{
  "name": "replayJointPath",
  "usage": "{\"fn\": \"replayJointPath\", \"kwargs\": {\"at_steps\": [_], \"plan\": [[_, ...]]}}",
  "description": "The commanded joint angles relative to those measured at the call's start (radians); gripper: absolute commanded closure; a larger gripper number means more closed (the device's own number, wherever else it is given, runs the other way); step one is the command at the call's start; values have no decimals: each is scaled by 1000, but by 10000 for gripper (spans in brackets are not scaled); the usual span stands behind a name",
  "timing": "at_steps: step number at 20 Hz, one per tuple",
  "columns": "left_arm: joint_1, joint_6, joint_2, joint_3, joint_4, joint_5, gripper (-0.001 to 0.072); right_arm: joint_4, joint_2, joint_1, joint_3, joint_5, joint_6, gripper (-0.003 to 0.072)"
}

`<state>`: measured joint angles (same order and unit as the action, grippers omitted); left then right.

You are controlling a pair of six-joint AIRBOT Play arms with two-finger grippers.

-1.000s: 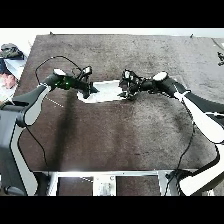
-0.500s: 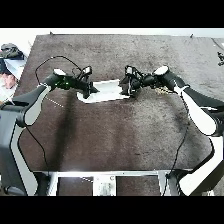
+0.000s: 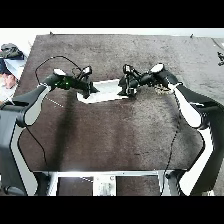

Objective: Fold the box and place the chain.

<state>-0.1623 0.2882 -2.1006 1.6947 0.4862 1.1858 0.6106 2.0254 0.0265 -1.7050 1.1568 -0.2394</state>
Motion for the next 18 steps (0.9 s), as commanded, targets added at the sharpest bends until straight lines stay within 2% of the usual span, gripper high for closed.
{"fn": "replayJointPath", "kwargs": {"at_steps": [1,10,18], "plan": [[0,0,0,0,0,1,698,-4,34,-2,-33,76,20,91],[0,0,0,0,0,1,698,-2,79,-16,-35,78,-4,98],[0,0,0,0,0,1,698,20,115,-44,-83,78,1,100]]}}
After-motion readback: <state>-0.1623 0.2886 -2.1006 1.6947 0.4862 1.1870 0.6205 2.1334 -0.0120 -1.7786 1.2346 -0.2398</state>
